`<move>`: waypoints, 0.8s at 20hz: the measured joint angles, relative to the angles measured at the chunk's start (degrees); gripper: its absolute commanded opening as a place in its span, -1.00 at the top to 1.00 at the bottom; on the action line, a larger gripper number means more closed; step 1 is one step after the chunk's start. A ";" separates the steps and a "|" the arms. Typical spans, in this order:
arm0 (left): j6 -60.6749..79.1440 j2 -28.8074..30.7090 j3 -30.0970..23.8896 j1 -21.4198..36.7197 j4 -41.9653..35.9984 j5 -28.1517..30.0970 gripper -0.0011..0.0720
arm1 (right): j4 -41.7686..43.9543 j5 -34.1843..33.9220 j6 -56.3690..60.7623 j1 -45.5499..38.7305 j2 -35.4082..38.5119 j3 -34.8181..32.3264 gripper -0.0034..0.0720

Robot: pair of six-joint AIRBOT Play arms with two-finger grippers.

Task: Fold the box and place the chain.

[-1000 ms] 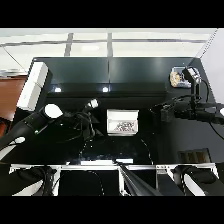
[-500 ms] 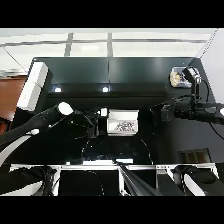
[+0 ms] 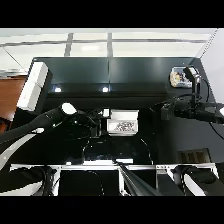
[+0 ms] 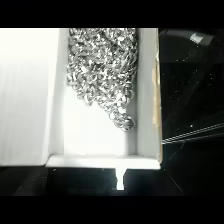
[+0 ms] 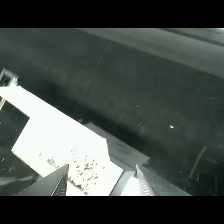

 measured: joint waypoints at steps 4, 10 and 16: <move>0.39 -0.07 0.02 -0.68 -0.20 0.83 -0.06 | 0.83 -6.43 3.21 0.68 -3.91 -0.24 -0.95; 0.46 -0.07 0.04 -0.98 -0.22 1.25 -0.06 | 5.95 -18.10 1.18 6.19 -19.04 1.70 -0.94; 0.52 -0.07 0.04 -1.01 -0.22 1.33 -0.06 | 5.79 -7.89 -23.74 10.25 -22.99 4.50 -0.94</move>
